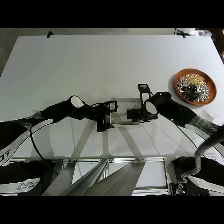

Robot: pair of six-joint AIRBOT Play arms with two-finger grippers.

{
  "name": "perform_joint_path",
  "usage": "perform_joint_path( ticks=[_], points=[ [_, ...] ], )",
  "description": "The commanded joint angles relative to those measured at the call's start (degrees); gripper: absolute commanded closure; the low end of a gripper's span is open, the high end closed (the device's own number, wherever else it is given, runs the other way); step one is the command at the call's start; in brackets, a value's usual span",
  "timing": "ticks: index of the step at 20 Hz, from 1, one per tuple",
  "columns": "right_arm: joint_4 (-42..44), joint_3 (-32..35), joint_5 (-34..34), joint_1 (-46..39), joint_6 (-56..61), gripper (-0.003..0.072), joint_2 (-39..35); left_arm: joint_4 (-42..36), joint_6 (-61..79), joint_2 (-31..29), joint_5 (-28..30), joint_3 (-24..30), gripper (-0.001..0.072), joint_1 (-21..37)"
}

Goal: Fold the box and place the chain.

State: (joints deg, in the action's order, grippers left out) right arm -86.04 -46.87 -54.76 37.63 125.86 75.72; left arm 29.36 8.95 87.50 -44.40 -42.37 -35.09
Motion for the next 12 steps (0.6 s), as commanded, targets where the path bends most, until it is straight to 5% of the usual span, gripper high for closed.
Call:
perform_joint_path(
  ticks=[1,7,9,12],
  points=[
    [-2.1,-0.1,0.1,2.6,5.0,0.0346,1.3,0.0,0.0,0.0,0.0,0.0,0.0317,0.0],
    [-2.9,-0.1,0.1,3.7,4.0,0.0359,2.6,0.0,0.0,0.0,0.0,0.0,0.0317,0.0],
    [-3.0,0.0,0.1,3.7,1.8,0.0517,2.7,0.0,0.0,0.0,0.0,0.0,0.0317,0.0],
    [-3.6,0.0,0.1,3.7,1.6,0.0607,2.7,0.0,0.0,0.0,0.0,0.0,0.0317,0.0]
  ],
)
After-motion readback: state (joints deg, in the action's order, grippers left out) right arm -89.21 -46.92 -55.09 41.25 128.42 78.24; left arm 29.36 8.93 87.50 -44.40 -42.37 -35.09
